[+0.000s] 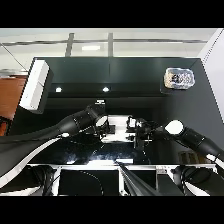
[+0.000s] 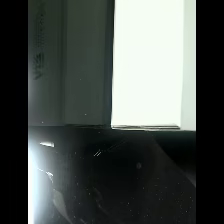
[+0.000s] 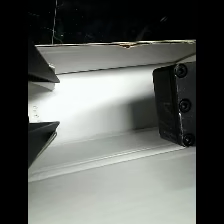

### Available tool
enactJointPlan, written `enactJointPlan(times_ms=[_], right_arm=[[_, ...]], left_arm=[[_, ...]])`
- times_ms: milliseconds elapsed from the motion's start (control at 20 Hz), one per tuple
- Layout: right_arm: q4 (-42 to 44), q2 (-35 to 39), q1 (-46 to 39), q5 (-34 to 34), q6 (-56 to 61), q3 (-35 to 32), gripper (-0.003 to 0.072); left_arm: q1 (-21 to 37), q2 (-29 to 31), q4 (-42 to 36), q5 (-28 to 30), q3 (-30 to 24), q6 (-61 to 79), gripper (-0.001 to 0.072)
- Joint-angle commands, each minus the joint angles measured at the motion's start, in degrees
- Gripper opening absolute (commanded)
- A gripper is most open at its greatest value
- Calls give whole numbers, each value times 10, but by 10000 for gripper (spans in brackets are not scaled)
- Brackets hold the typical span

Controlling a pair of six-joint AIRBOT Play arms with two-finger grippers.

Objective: Fold the box and place the chain.

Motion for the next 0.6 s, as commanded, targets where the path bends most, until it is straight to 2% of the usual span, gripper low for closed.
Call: enactJointPlan(times_ms=[0, 100, 200, 400, 550], right_arm=[[1, 0, -1, -11, 0, 0, 62], [0, 6, -19, -13, 55, 2, 45], [0, 25, -68, -6, 233, 5, 45], [1, 94, -242, 105, 495, 16, 45], [-86, 100, -382, 167, 666, 15, 45]], left_arm=[[0, 0, 0, 0, 0, 0, 33], [0, 0, 0, -1, 0, 0, 33], [0, 0, 0, -1, 0, 0, 33], [0, 0, -2, 0, 0, 0, 33], [0, 0, -2, 0, 0, 0, 33]])
